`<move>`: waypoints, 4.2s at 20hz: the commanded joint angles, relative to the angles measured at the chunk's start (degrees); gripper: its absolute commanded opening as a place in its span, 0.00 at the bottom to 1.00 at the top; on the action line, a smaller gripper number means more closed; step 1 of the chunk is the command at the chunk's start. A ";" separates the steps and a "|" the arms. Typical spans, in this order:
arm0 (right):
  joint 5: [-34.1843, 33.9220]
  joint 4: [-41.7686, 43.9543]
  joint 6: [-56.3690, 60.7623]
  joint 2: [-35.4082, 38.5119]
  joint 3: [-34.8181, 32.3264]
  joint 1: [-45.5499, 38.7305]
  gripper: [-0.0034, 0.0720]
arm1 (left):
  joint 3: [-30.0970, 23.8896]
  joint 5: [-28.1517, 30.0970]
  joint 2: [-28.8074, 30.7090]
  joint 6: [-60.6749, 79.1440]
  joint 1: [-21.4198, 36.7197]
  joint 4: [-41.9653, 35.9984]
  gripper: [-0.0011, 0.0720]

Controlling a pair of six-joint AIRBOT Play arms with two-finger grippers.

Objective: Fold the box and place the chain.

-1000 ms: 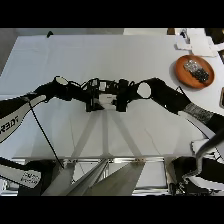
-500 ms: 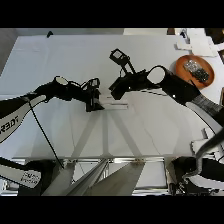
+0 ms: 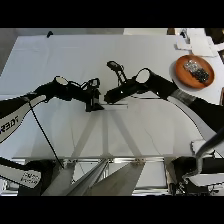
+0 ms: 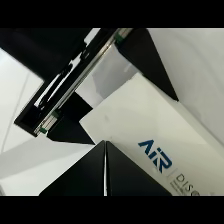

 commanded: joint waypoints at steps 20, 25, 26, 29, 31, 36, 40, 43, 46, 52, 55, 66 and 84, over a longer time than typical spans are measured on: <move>-4.11 -2.86 -1.16 10.38 -1.68 -4.17 0.06 | 0.00 -0.02 0.00 -0.07 0.02 -0.13 0.30; -1.29 0.07 -2.54 13.05 -9.84 -10.25 0.06 | 0.00 -0.02 0.00 -0.07 0.02 -0.13 0.30; -1.33 0.07 -3.32 13.03 -10.93 -10.36 0.06 | 0.00 -0.02 0.00 -0.04 0.02 -0.13 0.30; -1.16 0.09 -3.41 12.28 -13.09 -10.36 0.06 | 0.00 -0.02 0.00 -0.07 0.02 -0.13 0.30; -1.16 0.13 -3.34 11.23 -13.99 -10.36 0.06 | 0.00 -0.02 0.00 -0.07 0.02 -0.13 0.30; -2.25 0.13 -3.28 10.08 -16.55 -10.36 0.06 | 0.00 -0.02 0.00 -0.07 0.02 -0.13 0.30; -2.27 0.15 -3.30 10.08 -17.09 -10.36 0.06 | 0.00 -0.02 0.00 -0.07 0.02 -0.13 0.30; -2.25 0.70 -3.34 10.16 -17.05 -10.36 0.06 | 0.00 -0.02 0.00 -0.07 0.02 -0.13 0.30; -1.70 0.74 -3.37 12.46 -15.98 -10.36 0.06 | 0.00 0.00 0.00 -0.07 0.02 -0.13 0.30; -7.13 -2.19 -3.32 25.33 -15.50 -12.79 0.06 | 0.00 0.00 0.00 -0.07 0.02 -0.13 0.30; -8.50 -12.70 2.43 30.69 -15.50 -16.55 0.06 | 0.00 -0.02 0.00 -0.07 0.02 -0.13 0.30; 5.51 -50.56 30.77 33.97 -15.52 -20.83 0.06 | 0.00 -1.14 -0.02 -0.07 -0.44 -0.31 0.30; 5.51 -50.49 30.75 33.97 -15.52 -20.83 0.06 | 0.00 1.33 14.58 -0.31 -0.81 0.00 0.03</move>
